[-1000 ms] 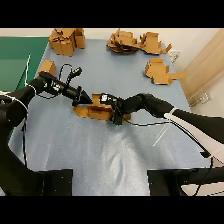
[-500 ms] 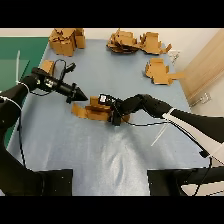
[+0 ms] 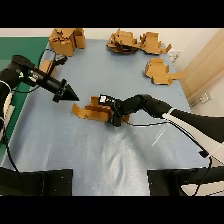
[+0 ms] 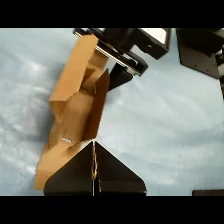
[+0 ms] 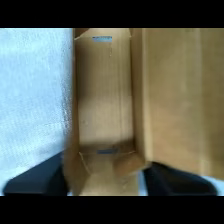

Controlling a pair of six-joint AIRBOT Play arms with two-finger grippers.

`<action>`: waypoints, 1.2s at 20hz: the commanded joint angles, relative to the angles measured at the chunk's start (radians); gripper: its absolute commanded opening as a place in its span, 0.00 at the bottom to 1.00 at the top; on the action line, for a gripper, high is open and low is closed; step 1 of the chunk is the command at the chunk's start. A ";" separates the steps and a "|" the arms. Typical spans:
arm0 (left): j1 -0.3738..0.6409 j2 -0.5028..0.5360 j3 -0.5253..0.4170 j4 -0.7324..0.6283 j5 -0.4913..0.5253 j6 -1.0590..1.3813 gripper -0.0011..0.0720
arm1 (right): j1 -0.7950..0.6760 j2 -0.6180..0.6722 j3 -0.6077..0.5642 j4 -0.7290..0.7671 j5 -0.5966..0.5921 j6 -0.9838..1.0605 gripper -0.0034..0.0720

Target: Fold the box.

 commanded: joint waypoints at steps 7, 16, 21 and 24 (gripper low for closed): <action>-0.263 -0.004 -0.044 0.072 0.363 0.062 0.03 | 0.000 0.000 0.000 0.002 0.017 0.000 0.92; -0.319 -0.057 -0.006 0.020 0.581 0.158 0.03 | 0.000 0.000 0.000 0.000 0.017 0.000 0.91; -0.320 -0.145 -0.005 0.059 0.613 0.148 0.03 | 0.000 0.000 0.000 -0.007 0.017 0.000 0.91; -0.318 -0.174 -0.005 0.100 0.594 0.128 0.03 | 0.000 0.000 0.000 -0.014 0.017 0.000 0.91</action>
